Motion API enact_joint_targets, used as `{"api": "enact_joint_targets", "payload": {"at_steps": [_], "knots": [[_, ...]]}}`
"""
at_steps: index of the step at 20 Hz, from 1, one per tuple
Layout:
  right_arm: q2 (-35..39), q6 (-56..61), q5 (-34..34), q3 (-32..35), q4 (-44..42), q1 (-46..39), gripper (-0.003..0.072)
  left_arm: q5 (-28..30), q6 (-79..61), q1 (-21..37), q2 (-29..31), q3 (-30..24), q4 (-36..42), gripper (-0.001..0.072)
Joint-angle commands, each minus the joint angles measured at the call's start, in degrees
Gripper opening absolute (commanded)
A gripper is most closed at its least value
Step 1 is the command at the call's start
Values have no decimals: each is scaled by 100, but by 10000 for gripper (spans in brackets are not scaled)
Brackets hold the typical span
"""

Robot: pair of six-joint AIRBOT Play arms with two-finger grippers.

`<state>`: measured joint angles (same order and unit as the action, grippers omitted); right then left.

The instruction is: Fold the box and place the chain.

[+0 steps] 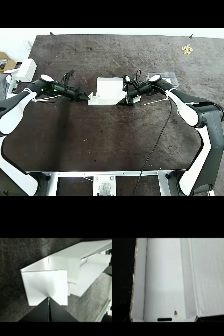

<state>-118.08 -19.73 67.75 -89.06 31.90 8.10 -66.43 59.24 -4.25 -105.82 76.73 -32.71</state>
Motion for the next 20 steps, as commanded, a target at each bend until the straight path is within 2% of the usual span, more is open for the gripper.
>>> {"api": "enact_joint_targets", "payload": {"at_steps": [1, 3, 9, 20], "knots": [[-2, 0, 0, 2, -2, 7, 452, -48, 289, 138, 4, 98, -472, 11], [-4, 0, 0, 2, -2, 4, 452, -50, 579, 149, 4, 98, -750, 11], [-2, 0, 0, 2, -2, 4, 452, 232, 682, -31, 2, -4, -748, 10], [-2, 0, 0, 2, -2, 4, 452, 387, 522, -42, -2, -109, -238, 11]]}}
